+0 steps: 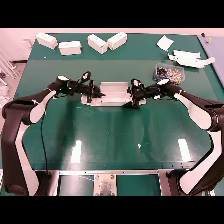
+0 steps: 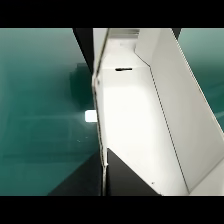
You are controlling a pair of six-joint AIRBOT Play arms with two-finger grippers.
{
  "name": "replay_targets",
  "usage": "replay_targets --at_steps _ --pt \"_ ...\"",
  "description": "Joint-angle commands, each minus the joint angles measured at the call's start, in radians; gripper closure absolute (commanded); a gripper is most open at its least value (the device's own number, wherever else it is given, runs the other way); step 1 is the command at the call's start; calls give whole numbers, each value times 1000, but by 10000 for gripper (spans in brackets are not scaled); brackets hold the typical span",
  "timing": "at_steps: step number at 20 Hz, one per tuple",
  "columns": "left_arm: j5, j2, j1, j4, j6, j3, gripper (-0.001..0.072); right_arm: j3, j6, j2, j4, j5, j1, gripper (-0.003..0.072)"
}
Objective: Fold the box and place the chain.
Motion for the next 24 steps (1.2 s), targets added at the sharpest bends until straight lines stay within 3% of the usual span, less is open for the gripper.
replay_targets --at_steps 1,3,24 --pt "0 1 1 0 0 1 688 0 0 -1 -12 1 1 66" --pt "0 1 2 0 0 1 688 0 0 -1 -13 1 1 129" --pt "1 1 1 0 0 1 688 0 0 -1 -8 2 1 129"
